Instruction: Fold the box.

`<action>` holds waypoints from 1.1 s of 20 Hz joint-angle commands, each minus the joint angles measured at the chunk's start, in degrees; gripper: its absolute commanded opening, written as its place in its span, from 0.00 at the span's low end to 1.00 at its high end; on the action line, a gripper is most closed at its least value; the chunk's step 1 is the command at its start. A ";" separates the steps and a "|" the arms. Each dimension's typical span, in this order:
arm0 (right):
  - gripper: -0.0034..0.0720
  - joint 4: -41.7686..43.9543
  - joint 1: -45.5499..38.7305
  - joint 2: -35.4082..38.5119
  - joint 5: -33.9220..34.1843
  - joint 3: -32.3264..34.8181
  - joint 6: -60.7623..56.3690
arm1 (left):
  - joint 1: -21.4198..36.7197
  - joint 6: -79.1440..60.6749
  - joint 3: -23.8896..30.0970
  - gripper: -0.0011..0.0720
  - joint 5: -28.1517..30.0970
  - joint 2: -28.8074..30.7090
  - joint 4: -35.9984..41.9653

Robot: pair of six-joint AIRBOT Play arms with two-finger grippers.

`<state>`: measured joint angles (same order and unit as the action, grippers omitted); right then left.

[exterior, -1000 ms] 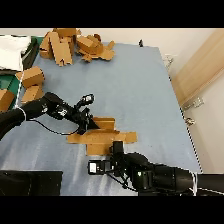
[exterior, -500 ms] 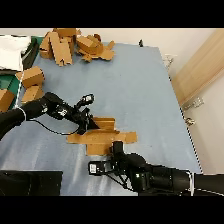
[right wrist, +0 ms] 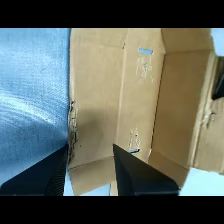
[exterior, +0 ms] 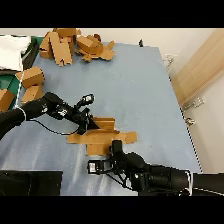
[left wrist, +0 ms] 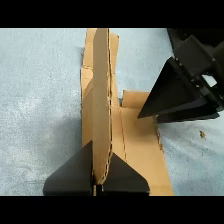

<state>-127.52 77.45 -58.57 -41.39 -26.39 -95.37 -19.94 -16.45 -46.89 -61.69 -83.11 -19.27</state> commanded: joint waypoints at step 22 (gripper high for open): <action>0.64 -3.08 -6.91 5.42 -0.04 -1.11 -7.74 | 0.00 -0.02 -0.04 0.04 -0.46 -0.02 -0.02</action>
<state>-130.96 72.79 -53.23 -44.73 -27.55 -102.74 -19.94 -16.45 -46.89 -62.15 -83.11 -19.27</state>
